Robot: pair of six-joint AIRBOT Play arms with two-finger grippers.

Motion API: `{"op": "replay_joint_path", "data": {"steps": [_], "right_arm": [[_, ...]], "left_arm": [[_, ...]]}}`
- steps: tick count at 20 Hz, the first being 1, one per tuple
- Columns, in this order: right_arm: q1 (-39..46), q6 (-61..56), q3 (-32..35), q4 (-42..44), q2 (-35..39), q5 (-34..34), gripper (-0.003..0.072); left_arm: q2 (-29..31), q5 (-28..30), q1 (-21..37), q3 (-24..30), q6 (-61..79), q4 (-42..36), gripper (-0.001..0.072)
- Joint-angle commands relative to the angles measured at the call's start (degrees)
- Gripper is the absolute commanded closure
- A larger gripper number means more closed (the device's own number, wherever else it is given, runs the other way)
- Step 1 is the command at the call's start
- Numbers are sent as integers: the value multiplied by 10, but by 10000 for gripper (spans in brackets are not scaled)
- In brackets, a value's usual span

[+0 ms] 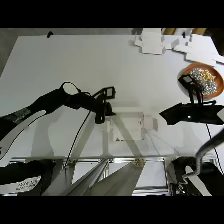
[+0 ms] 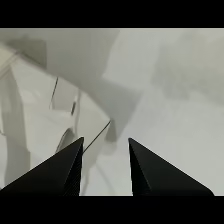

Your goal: Fold the box and place the chain.

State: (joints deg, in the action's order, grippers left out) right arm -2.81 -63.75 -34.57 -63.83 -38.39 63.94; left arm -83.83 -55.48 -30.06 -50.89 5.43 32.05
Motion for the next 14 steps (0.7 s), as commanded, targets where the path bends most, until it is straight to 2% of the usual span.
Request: {"op": "replay_joint_path", "data": {"steps": [1, 4, 8, 14], "right_arm": [[0, 0, -15, 0, 0, -2, 368], [0, 0, -15, 0, 0, -2, 368], [0, 0, -15, 0, 0, -2, 368], [0, 0, -15, -5, 0, -2, 368]], "left_arm": [[7, 25, -23, 0, 5, 55, 707], [-3, 51, -29, 0, 5, 35, 707], [-31, 52, -29, 0, -3, 23, 707], [-34, 74, -29, 0, -23, 21, 707]]}}
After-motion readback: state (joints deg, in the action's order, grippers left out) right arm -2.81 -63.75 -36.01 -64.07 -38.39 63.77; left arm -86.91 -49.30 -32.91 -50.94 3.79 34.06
